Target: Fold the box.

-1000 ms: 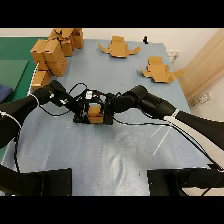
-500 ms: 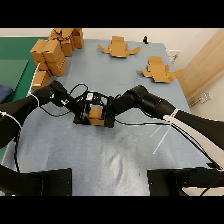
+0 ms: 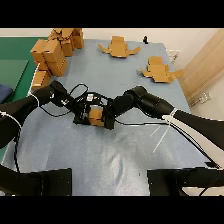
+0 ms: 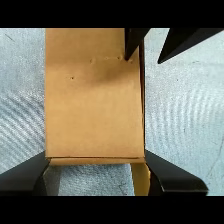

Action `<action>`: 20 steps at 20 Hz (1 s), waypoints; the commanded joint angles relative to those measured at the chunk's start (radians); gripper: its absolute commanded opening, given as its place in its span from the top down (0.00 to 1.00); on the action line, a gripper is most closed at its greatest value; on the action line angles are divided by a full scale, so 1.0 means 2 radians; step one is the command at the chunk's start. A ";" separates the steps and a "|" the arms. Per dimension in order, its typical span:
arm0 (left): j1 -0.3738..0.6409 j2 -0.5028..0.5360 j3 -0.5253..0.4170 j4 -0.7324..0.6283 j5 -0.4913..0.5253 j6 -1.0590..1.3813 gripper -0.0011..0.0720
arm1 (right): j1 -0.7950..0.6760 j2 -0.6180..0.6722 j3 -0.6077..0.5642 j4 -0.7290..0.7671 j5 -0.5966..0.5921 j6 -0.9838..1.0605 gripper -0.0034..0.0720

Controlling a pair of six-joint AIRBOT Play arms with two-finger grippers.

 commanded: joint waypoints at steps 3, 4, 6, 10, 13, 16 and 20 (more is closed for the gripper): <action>0.001 0.000 0.001 0.000 0.003 -0.001 0.96 | 0.000 -0.001 0.000 0.013 -0.006 0.000 0.66; 0.001 0.000 0.001 0.000 0.003 -0.001 0.96 | 0.000 -0.001 0.000 0.014 -0.007 0.004 0.65; 0.001 0.000 0.001 0.000 0.003 -0.001 0.96 | 0.000 -0.002 0.000 0.013 -0.010 0.009 0.66; 0.001 0.000 0.001 0.000 0.003 -0.001 0.96 | 0.000 -0.003 0.000 0.013 -0.009 0.014 0.78; 0.001 0.000 0.001 0.000 0.003 -0.001 0.96 | 0.000 -0.003 -0.001 0.013 -0.010 0.015 0.78; 0.001 0.000 0.001 0.000 0.003 -0.001 0.96 | 0.000 0.000 -0.001 0.013 -0.009 0.017 0.84; 0.001 0.000 0.001 0.000 0.003 -0.001 0.96 | 0.000 -0.001 -0.001 0.013 -0.014 0.023 0.84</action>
